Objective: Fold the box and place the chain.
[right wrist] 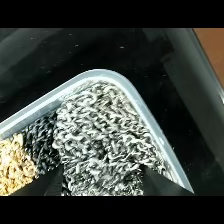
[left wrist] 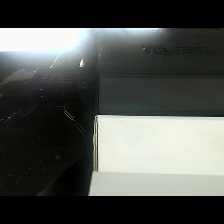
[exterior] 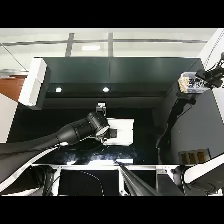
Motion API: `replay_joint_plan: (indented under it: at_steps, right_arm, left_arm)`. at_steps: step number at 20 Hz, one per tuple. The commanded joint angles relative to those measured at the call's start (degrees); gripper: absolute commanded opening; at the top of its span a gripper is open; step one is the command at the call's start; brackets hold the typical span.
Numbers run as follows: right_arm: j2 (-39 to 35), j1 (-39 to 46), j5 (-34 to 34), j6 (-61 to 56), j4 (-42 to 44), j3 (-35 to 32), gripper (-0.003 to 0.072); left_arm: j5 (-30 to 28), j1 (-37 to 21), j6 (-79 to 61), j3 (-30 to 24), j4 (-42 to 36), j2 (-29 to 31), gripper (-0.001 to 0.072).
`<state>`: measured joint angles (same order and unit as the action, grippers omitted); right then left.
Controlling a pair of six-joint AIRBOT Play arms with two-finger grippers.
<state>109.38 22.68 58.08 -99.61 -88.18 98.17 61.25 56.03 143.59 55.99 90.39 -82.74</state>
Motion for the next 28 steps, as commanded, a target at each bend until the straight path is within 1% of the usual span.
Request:
replay_joint_plan:
  at_steps: [1,3,4,6,10,13,14,15,16,18,19,21,22,24,28]
  right_arm:
    - [0.66,-0.07,-0.68,0.02,0.11,0.09,0.0419]
    - [0.63,-0.07,0.09,0.42,0.57,0.22,0.008]
    - [0.63,0.0,0.68,1.36,1.51,0.7,0.0048]
    - [0.52,0.0,2.95,2.29,2.62,2.82,0.0046]
    - [-1.55,0.33,10.6,6.58,2.64,9.07,0.0041]
    - [-6.6,0.81,16.06,10.08,3.26,10.01,0.004]
    - [-8.66,1.27,16.9,10.54,5.75,9.99,0.004]
    - [-10.97,1.81,16.92,11.17,9.75,10.01,0.004]
    - [-13.33,2.14,16.79,13.2,11.74,10.01,0.004]
    - [-17.62,2.38,17.66,13.64,11.96,10.01,0.004]
    - [-20.11,2.67,17.86,14.6,13.9,10.01,0.004]
    - [-25.55,4.22,16.39,16.81,22.03,10.01,0.004]
    - [-28.2,4.94,15.78,17.44,24.76,10.01,0.004]
    - [-33.22,6.14,13.81,17.59,28.28,10.01,0.004]
    - [-40.3,5.27,14.03,17.7,36.17,10.01,0.004]
  left_arm:
    - [-0.02,0.0,-0.02,-0.02,0.02,-0.02,0.003]
    - [-0.02,0.0,-0.02,-0.02,0.02,-0.02,0.003]
    - [0.0,0.0,0.0,-0.02,0.02,-0.02,0.003]
    - [0.0,0.0,-0.02,-0.02,0.02,-0.02,0.003]
    - [-0.02,0.0,-0.02,-0.02,0.02,-0.02,0.003]
    - [0.0,0.0,-0.02,-0.02,0.02,-0.02,0.003]
    - [-0.02,0.0,-0.02,-0.02,0.02,-0.02,0.003]
    - [-0.02,0.0,-0.02,-0.02,0.02,-0.02,0.0029]
    - [-0.02,0.0,-0.02,-0.02,0.02,-0.02,0.003]
    - [-0.02,0.0,-0.02,-0.02,0.02,-0.02,0.003]
    - [-0.02,0.0,-0.02,-0.02,0.02,-0.02,0.003]
    - [-0.02,0.0,-0.02,-0.02,0.02,-0.02,0.0029]
    - [-0.02,0.0,-0.02,-0.02,0.02,-0.02,0.003]
    - [-0.02,0.0,-0.02,-0.02,0.02,-0.02,0.003]
    - [-0.02,0.0,-0.02,-0.02,0.02,-0.02,0.003]
